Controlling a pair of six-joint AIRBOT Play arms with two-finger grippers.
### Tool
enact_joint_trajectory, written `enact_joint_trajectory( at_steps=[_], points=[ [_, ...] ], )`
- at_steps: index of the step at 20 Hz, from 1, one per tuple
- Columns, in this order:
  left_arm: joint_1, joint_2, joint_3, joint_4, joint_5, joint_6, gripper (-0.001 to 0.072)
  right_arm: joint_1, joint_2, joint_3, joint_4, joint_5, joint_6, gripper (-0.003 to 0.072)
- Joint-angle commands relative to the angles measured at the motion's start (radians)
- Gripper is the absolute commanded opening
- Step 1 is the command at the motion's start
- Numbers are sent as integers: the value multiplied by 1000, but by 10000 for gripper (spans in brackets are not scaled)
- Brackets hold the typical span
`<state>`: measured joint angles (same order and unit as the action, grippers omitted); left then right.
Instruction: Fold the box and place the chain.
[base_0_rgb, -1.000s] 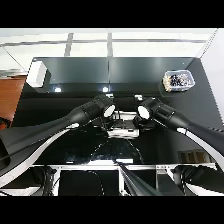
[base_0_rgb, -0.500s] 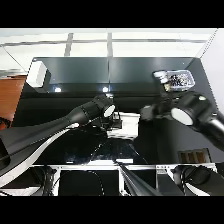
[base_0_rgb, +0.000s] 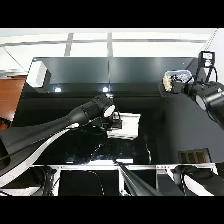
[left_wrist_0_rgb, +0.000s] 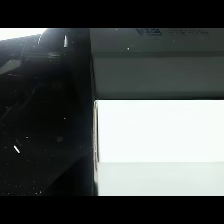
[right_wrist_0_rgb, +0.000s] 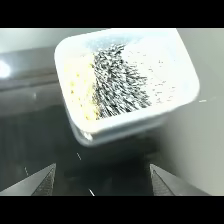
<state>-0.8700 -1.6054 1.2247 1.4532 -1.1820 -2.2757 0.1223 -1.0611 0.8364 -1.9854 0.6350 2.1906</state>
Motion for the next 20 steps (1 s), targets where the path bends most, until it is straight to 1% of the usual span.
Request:
enact_joint_trajectory(
  at_steps=[1,4,7,8,10,13,14,15,17,18,19,20],
  points=[
    [1,0,0,0,0,1,30,-137,-225,154,192,-85,-43,707],
    [1,0,0,0,0,1,30,-182,-482,464,323,159,-131,707],
    [1,0,0,0,0,1,29,-210,-697,719,402,390,-195,707],
    [1,0,0,0,0,1,30,-218,-746,774,423,437,-210,707],
    [1,0,0,0,0,1,29,-232,-818,845,478,481,-239,707],
    [1,0,0,0,0,1,29,-244,-852,859,489,459,-247,707],
    [1,0,0,0,0,1,29,-249,-856,859,491,456,-247,629],
    [1,0,0,0,0,1,29,-254,-856,859,490,457,-248,491],
    [1,0,0,0,0,1,29,-264,-853,859,493,470,-266,167],
    [1,0,0,0,0,1,29,-264,-849,859,492,484,-288,34],
    [1,0,0,0,0,1,29,-266,-842,859,492,497,-321,13],
    [1,0,0,0,0,1,30,-266,-830,859,489,506,-339,13]
  ],
)
